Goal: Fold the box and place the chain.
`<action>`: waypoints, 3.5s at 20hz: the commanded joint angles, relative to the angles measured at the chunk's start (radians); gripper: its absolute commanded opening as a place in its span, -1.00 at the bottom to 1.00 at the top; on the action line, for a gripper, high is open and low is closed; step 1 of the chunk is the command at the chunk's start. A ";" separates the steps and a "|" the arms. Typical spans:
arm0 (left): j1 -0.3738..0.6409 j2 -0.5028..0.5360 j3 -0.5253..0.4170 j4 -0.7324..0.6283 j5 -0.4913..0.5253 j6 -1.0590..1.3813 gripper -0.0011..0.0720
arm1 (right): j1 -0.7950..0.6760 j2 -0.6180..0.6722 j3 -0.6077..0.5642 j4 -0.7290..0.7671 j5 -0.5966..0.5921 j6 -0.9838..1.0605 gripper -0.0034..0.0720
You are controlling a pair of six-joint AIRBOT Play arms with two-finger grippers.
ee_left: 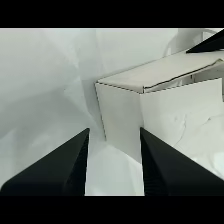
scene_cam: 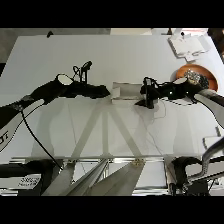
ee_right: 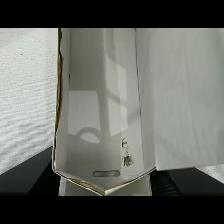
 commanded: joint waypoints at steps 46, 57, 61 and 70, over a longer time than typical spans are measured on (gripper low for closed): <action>-0.142 0.000 0.022 0.299 0.128 -0.194 0.08 | 0.000 0.000 0.001 0.000 0.000 0.000 0.18; -0.248 -0.076 0.253 0.795 -0.067 -0.678 0.03 | 0.000 0.000 0.001 0.000 0.000 0.000 0.18; -0.291 -0.108 0.319 0.922 -0.098 -0.785 -0.09 | 0.000 0.000 0.001 0.000 0.000 0.000 0.18; -0.337 -0.136 0.343 0.997 -0.187 -0.974 -0.09 | 0.000 0.001 0.001 0.000 0.000 0.000 0.18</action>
